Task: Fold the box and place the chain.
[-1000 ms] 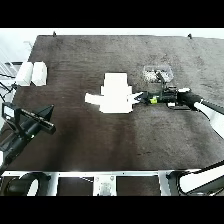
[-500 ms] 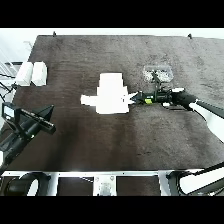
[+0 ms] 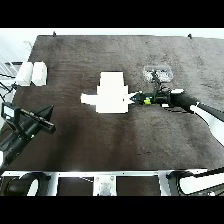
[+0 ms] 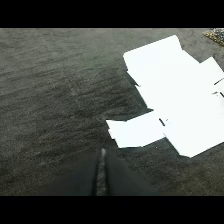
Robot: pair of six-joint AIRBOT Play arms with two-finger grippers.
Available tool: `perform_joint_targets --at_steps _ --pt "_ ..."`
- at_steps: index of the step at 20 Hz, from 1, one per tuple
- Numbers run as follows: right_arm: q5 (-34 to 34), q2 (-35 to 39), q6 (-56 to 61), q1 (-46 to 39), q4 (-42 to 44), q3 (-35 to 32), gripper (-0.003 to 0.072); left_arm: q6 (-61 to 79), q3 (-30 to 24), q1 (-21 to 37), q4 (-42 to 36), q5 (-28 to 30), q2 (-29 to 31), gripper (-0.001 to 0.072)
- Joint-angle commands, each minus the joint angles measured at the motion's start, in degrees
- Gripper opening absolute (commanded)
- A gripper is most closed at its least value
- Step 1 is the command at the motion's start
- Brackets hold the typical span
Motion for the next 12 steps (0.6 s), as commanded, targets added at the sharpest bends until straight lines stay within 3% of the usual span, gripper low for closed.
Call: perform_joint_targets --at_steps 1,3,7,9,12 --pt "-0.7 0.2 0.0 0.2 0.0 -0.1 0.0008 0.0 0.0 0.0 -0.3 0.2 0.0 0.0666" --pt "-0.7 0.2 -0.2 0.2 0.0 -0.1 0.0008 0.0 0.0 0.0 -1.2 0.7 0.0 0.0602" --pt "-0.7 0.2 -0.2 0.2 0.0 -0.1 0.0008 -2.2 3.3 0.0 -1.3 -0.5 -3.4 0.0602" --pt "-0.7 0.2 -0.2 0.2 0.0 -0.1 0.0009 -3.3 7.9 0.0 -1.3 -2.9 -10.3 0.0602" --pt "-0.7 0.2 -0.2 0.2 0.0 -0.1 0.0009 -6.2 17.4 0.0 -1.2 -9.8 -25.1 0.0602"
